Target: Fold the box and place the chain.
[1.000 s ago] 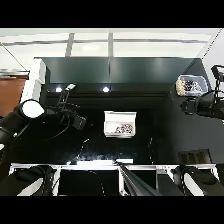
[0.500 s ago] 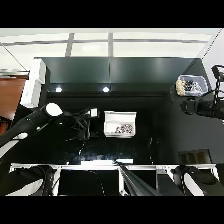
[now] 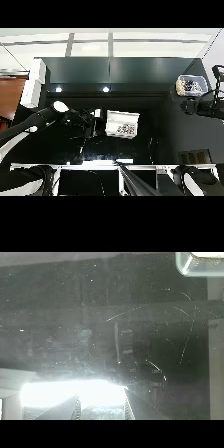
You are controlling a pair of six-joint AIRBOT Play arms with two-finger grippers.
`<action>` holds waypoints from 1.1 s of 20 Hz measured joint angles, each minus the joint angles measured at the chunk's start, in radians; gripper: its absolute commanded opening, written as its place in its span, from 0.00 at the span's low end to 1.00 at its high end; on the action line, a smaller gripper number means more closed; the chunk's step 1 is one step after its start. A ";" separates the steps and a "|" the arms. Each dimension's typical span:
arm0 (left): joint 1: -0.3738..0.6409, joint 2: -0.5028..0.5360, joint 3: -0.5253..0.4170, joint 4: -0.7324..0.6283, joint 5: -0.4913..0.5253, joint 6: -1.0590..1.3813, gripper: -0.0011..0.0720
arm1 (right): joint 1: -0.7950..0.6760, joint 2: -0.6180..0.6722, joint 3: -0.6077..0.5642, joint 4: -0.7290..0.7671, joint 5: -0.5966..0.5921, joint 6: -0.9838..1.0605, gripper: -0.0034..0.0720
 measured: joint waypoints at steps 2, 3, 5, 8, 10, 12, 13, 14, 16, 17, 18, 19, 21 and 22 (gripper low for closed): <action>-0.002 -0.012 0.011 -0.009 0.003 -0.002 0.99 | 0.000 0.000 0.000 0.000 0.000 0.000 0.45; -0.003 -0.019 0.017 -0.010 0.004 -0.012 0.99 | 0.000 0.000 0.000 0.000 0.000 0.000 0.45; -0.005 -0.031 0.031 -0.011 0.006 -0.032 0.99 | 0.000 0.000 0.000 0.000 0.000 0.000 0.45; -0.014 -0.040 0.042 -0.006 0.009 -0.047 0.99 | 0.000 0.000 0.000 0.000 0.000 0.000 0.45; -0.027 -0.043 0.047 0.006 0.013 -0.051 0.99 | 0.000 0.000 0.000 -0.001 0.000 0.000 0.45; -0.047 -0.045 0.051 0.009 0.018 -0.055 0.99 | 0.000 0.000 0.000 0.000 0.000 0.000 0.45; -0.060 -0.047 0.052 0.008 0.026 -0.056 0.99 | 0.000 0.000 0.000 0.000 0.000 0.000 0.45; -0.072 -0.048 0.053 0.009 0.030 -0.057 0.98 | 0.000 0.000 0.000 -0.001 0.000 0.000 0.45; -0.095 -0.048 0.054 0.008 0.046 -0.057 0.98 | 0.000 0.000 0.000 0.000 0.000 0.000 0.45; -0.102 -0.048 0.054 0.008 0.051 -0.058 0.98 | 0.000 0.000 0.000 -0.001 0.001 0.000 0.45; -0.108 -0.048 0.054 0.008 0.059 -0.059 0.98 | 0.000 0.000 0.000 0.000 0.001 0.000 0.45; -0.111 -0.048 0.055 0.008 0.066 -0.061 0.98 | 0.000 0.000 0.000 0.000 0.001 0.000 0.45; -0.114 -0.048 0.055 0.008 0.071 -0.065 0.98 | 0.000 0.000 0.000 0.000 0.002 0.000 0.45; -0.112 -0.048 0.056 0.008 0.074 -0.069 0.98 | 0.000 0.000 0.000 0.000 0.003 0.000 0.45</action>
